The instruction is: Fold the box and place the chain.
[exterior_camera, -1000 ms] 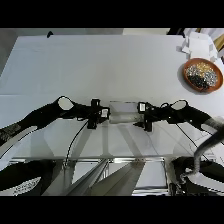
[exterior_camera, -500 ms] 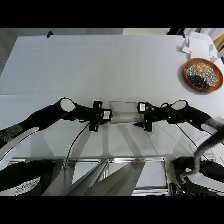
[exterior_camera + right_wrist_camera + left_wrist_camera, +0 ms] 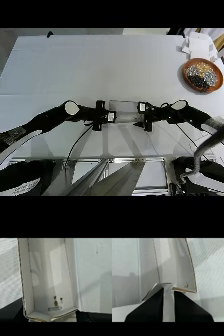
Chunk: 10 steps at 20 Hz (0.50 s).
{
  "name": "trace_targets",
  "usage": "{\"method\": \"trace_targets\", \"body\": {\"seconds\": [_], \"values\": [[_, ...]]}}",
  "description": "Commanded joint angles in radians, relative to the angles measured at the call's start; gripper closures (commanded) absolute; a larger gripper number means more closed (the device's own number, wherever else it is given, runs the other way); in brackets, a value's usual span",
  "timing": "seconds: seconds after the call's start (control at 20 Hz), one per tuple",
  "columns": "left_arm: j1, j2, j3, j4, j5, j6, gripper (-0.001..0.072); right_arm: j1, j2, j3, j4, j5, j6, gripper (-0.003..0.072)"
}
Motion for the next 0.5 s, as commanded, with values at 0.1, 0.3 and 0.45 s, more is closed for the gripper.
{"method": "trace_targets", "body": {"seconds": [0.1,0.3,0.45], "values": [[-0.027,-0.022,0.0,-0.014,0.017,0.0,0.0501,0.0,0.001,0.0,0.0,0.0,0.0,0.0285],[-0.034,-0.027,0.0,-0.019,0.017,0.0,0.0308,0.0,0.001,0.0,0.0,0.0,0.0,0.0285],[-0.034,-0.024,0.0,-0.019,0.014,-0.01,0.0322,0.0,0.001,0.0,0.0,0.0,0.0,0.0285]]}}
